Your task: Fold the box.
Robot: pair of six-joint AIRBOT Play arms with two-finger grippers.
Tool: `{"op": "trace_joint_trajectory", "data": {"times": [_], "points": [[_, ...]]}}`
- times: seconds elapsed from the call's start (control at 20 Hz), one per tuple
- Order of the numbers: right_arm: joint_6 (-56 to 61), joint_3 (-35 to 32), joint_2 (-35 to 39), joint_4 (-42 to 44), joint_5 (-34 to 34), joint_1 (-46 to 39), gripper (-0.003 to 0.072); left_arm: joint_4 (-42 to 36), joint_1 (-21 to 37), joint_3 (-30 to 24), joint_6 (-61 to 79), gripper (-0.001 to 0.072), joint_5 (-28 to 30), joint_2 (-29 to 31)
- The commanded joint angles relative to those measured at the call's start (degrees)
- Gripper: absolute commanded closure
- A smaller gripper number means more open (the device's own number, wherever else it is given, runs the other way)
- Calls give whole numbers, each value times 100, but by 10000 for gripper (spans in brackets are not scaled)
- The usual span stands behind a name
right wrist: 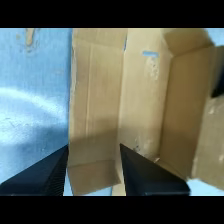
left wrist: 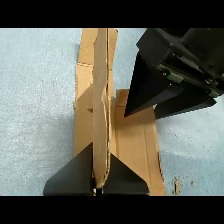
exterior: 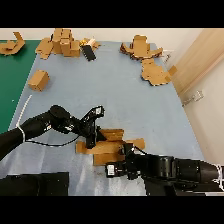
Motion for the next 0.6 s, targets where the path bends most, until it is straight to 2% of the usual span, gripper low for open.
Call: {"op": "trace_joint_trajectory", "data": {"times": [0.0, 0.15, 0.35, 0.45, 0.55], "points": [[22, 109, -4, -59, -13, 7, 210, 0, 2, -4, 2, 698, 2, 0], [326, 129, 83, -146, -146, 4, 210, 0, 2, -4, 2, 699, 2, 0], [1875, 125, 387, -1196, -166, -13, 209, 2, 2, -4, 2, 699, 2, 0], [2669, 125, 428, -1366, -186, -42, 209, 2, 2, -4, 2, 698, 2, 0], [2739, 125, 411, -1366, -254, -52, 209, 0, 2, -4, 2, 698, 2, 0]]}}
